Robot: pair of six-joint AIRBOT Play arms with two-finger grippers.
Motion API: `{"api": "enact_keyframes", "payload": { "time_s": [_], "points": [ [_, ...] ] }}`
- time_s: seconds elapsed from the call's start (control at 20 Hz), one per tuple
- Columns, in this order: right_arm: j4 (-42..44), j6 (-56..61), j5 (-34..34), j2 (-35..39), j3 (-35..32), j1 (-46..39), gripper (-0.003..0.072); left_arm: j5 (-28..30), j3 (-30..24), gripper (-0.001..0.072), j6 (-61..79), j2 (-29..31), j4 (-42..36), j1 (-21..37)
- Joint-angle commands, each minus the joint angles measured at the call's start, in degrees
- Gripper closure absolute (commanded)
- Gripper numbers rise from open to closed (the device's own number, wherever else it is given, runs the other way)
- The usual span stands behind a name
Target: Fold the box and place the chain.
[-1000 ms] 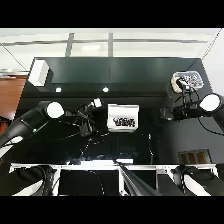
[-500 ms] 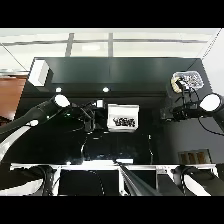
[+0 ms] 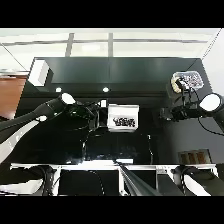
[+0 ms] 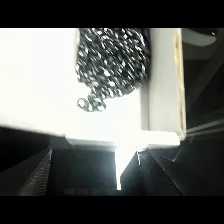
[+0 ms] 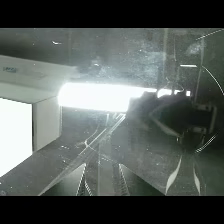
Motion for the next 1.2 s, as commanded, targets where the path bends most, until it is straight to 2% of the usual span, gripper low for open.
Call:
{"api": "enact_keyframes", "payload": {
  "time_s": [0.0, 0.2, 0.4, 0.9, 0.95, 1.0, 1.1, 1.15],
  "points": [
    [0.1, 0.0, 0.0, 0.0, 0.0, 0.1, 0.0424, 0.7, 1.0, -0.0007, 0.4, -0.8, -1.6, -0.7],
    [0.1, 0.0, 0.0, 0.0, 0.0, 0.1, 0.0424, 0.0, 1.0, -0.0006, 0.4, -0.8, -1.5, -0.8],
    [0.1, 0.0, 0.0, 0.0, 0.0, 0.1, 0.0424, -0.2, 1.0, -0.0006, -1.0, -0.8, 2.5, -1.4],
    [0.1, 0.0, 0.0, 0.0, 0.0, 0.1, 0.0424, 4.3, 1.0, -0.0005, -1.2, -0.8, -0.7, -5.0],
    [0.1, 0.0, 0.0, 0.0, 0.0, 0.1, 0.0424, 4.2, 1.0, 0.0012, -1.2, -0.8, -0.7, -5.3],
    [0.1, 0.0, -0.1, 0.0, 0.0, 0.1, 0.0423, 4.2, 1.0, 0.0059, -1.4, -0.8, -0.7, -5.4],
    [0.1, 0.0, -1.4, 0.0, 0.0, 0.1, 0.0422, 4.0, 1.0, 0.0296, -1.3, -0.8, -0.6, -5.4],
    [0.4, 0.0, -3.2, 0.0, 0.0, 0.1, 0.0372, 4.0, 1.0, 0.0315, -1.3, -0.8, -0.4, -5.4]
  ]
}}
